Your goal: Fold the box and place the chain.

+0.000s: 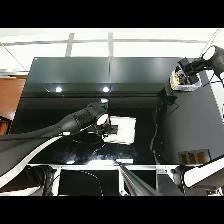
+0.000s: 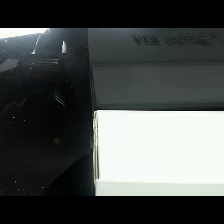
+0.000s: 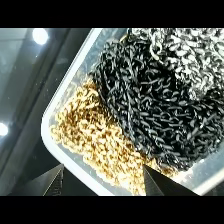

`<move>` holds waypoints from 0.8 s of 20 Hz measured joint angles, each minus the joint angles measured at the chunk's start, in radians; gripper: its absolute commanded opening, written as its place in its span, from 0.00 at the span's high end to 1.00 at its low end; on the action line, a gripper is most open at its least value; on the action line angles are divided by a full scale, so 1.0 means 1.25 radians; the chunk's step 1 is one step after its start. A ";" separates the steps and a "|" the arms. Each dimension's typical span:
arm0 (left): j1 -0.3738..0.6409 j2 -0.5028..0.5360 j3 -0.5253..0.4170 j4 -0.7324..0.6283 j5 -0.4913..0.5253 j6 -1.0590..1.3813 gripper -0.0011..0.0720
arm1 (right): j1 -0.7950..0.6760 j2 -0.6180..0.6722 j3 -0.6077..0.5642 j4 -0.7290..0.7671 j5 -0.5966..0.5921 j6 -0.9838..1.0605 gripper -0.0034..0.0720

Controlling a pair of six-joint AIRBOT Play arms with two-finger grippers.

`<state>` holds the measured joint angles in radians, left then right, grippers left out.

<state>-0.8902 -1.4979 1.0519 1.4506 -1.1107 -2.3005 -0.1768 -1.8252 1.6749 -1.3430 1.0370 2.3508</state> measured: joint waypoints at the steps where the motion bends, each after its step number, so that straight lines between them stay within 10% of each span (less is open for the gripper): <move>1: 0.000 0.000 0.000 0.000 0.000 0.000 0.94 | 0.000 -0.006 0.001 0.001 -0.006 0.005 0.23; 13: 0.000 0.000 0.000 0.002 0.000 0.000 0.94 | 0.001 -0.056 0.002 0.005 -0.044 0.016 0.39; 16: 0.000 0.000 0.000 0.002 0.000 0.000 0.94 | 0.001 -0.058 0.002 0.006 -0.040 -0.005 0.89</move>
